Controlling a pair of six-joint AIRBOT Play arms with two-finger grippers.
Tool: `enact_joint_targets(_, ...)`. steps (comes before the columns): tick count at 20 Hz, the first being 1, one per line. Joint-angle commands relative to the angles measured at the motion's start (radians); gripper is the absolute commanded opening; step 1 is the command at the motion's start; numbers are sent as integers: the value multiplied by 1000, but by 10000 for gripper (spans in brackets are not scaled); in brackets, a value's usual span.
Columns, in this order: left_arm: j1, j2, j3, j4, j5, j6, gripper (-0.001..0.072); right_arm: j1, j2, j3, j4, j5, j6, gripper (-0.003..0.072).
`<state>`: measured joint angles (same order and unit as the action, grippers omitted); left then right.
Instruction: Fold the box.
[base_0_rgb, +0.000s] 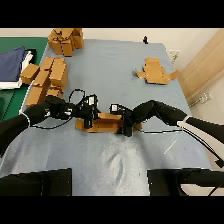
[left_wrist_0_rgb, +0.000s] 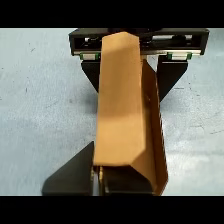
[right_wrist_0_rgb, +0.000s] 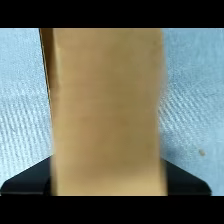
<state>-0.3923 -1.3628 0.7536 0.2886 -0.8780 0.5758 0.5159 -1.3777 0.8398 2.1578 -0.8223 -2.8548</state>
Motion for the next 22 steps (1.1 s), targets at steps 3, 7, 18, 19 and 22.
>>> enact_joint_targets(3, 5, 57, 3, -25, -4, -53, 671, 0, 0, 0, -21, 9, 0, 523)
enact_joint_targets(7, 43, 168, 2, 18, -4, -195, 669, 0, 0, 0, -25, 10, 0, 523)
enact_joint_targets(18, -82, 211, 2, 206, -146, -654, 20, 1, 1, 0, -157, 23, 0, 523)
enact_joint_targets(19, -117, 198, 2, 206, -100, -655, 20, 1, 1, 0, -161, 31, 0, 523)
enact_joint_targets(22, -184, 166, 2, 179, 32, -671, 21, 3, 1, 0, -161, 35, 0, 523)
